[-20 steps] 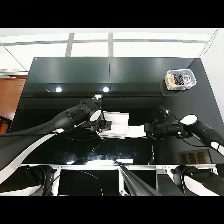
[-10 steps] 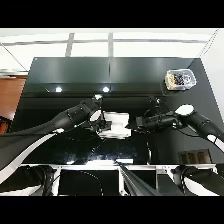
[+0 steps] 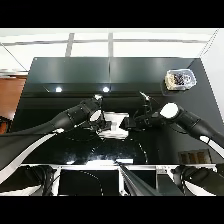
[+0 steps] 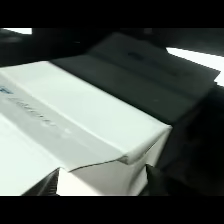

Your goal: Fold the box and place the chain.

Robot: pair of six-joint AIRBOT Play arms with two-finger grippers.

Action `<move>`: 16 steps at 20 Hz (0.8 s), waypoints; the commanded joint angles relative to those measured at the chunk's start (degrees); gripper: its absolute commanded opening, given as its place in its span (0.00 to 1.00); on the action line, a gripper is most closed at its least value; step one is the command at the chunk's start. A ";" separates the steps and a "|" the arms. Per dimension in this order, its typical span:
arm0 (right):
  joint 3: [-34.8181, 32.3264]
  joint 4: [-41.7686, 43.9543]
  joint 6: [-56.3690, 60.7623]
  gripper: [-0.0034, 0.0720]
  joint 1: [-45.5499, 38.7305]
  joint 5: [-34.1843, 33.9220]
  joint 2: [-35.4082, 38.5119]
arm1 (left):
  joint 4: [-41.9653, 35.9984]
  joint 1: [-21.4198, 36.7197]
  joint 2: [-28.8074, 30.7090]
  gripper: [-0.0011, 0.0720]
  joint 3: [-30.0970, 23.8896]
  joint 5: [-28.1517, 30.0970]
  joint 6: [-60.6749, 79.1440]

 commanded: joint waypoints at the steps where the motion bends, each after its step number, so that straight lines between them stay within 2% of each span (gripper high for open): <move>1: 2.51 -13.99 14.84 0.70 4.66 -2.86 0.00 | 0.04 0.17 -0.02 0.06 0.02 0.09 0.00; 5: 3.17 -19.56 21.84 0.69 7.50 -4.92 -1.31 | 0.09 0.17 -0.02 0.06 0.02 0.24 0.00; 9: 10.34 -29.22 34.69 0.69 12.02 0.68 -5.49 | 0.07 0.15 -0.02 0.06 0.02 0.02 0.00; 11: 13.86 -36.39 42.56 0.69 14.78 6.03 -7.43 | 0.07 0.15 -0.02 0.06 0.02 -0.33 0.04; 14: 16.79 -42.40 48.94 0.69 18.29 12.59 -9.99 | 0.07 0.15 -0.02 0.06 0.02 -0.35 0.04; 16: 17.03 -43.63 51.45 0.53 19.76 13.16 -11.19 | 0.04 0.15 -0.02 0.06 0.02 -0.63 0.04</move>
